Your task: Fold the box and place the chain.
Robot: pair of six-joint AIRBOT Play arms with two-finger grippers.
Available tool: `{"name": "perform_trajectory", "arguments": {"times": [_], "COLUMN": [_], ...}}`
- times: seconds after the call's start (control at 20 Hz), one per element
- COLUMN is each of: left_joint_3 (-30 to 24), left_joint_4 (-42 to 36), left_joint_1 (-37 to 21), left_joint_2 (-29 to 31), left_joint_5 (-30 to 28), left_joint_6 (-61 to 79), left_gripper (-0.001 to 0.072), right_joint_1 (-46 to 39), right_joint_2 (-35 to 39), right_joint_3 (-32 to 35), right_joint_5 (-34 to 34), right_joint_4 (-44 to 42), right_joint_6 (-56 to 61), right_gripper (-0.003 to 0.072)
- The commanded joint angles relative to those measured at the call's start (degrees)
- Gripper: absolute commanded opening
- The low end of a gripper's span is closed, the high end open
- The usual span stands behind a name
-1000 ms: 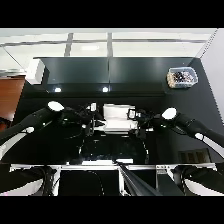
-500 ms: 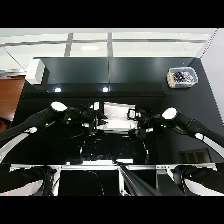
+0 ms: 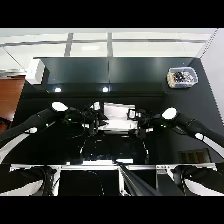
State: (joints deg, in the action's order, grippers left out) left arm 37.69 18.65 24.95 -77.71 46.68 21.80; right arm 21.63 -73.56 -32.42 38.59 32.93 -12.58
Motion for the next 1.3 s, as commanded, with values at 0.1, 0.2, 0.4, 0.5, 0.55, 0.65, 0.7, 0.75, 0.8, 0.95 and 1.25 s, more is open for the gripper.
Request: {"name": "perform_trajectory", "arguments": {"times": [0.1,0.2,0.4,0.5,0.55,0.65,0.7,0.75,0.8,0.95,1.25], "left_joint_3": [0.2,0.2,0.2,0.2,0.2,0.2,0.2,0.22,0.22,0.22,3.56], "left_joint_4": [2.95,3.02,3.02,3.02,3.02,3.19,3.48,3.63,3.61,3.61,15.28], "left_joint_1": [1.51,1.49,1.49,1.49,1.49,1.49,1.53,1.53,1.53,1.31,-3.34], "left_joint_2": [-0.02,-0.02,-0.02,-0.02,-0.02,-0.02,-0.02,-0.02,-0.02,-0.02,6.54], "left_joint_5": [-0.15,-0.17,-0.17,-0.22,-0.24,-0.28,-0.35,-0.37,-0.39,-0.61,4.96], "left_joint_6": [-1.49,-1.49,-1.49,-1.49,-1.49,-1.49,-1.53,-1.64,-1.68,-1.86,-23.37], "left_gripper": [0.0218,0.0218,0.0218,0.0274,0.0351,0.0356,0.0329,0.018,0.0206,0.0388,0.0029], "right_joint_1": [0.04,0.04,0.04,0.04,0.04,0.04,0.04,0.02,0.04,0.04,0.04], "right_joint_2": [-0.02,-0.02,-0.02,-0.02,-0.02,-0.02,-0.02,-0.02,-0.02,-0.02,-0.02], "right_joint_3": [0.04,0.04,0.04,0.04,0.04,0.04,0.04,0.04,0.04,0.04,0.04], "right_joint_5": [-0.02,-0.02,-0.02,-0.02,-0.02,-0.02,-0.02,-0.02,-0.02,-0.02,-0.02], "right_joint_4": [-0.07,-0.07,-0.07,-0.07,-0.07,-0.07,-0.07,-0.07,-0.07,-0.07,-0.07], "right_joint_6": [0.15,0.15,0.15,0.15,0.15,0.15,0.15,0.15,0.15,0.15,0.15], "right_gripper": [0.017,0.0169,0.0169,0.0169,0.0169,0.017,0.017,0.0169,0.0169,0.0169,0.0169]}}
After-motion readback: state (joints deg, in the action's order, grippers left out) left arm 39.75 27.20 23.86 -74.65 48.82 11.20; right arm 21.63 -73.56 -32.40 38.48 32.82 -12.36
